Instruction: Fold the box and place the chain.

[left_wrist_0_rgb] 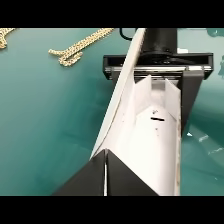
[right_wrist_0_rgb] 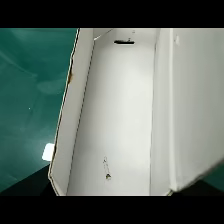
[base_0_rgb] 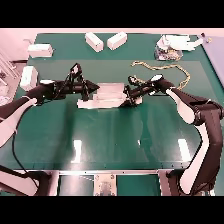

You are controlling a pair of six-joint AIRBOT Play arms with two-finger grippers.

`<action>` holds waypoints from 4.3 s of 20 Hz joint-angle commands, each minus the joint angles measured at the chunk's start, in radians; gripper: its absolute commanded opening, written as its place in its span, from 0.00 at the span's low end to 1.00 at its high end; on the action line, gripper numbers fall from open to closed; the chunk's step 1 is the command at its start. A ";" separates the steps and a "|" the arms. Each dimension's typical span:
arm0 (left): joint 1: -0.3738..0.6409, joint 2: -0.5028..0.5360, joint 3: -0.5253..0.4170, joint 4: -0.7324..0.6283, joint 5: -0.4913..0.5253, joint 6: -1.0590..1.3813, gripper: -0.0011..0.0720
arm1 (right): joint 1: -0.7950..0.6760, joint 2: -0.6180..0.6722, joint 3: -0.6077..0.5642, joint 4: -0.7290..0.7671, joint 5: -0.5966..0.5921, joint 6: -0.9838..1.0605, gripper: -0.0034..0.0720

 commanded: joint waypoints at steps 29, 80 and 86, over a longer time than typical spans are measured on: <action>0.016 -0.061 0.126 0.062 0.006 -0.002 0.04 | 0.000 0.000 0.000 0.000 0.000 0.000 0.71; -0.003 -0.097 0.118 0.442 -0.090 -0.249 0.19 | 0.000 0.000 0.000 0.000 0.000 0.000 0.71; -0.018 -0.098 0.118 0.421 -0.084 -0.214 0.24 | 0.000 0.000 0.000 0.000 0.000 0.000 0.71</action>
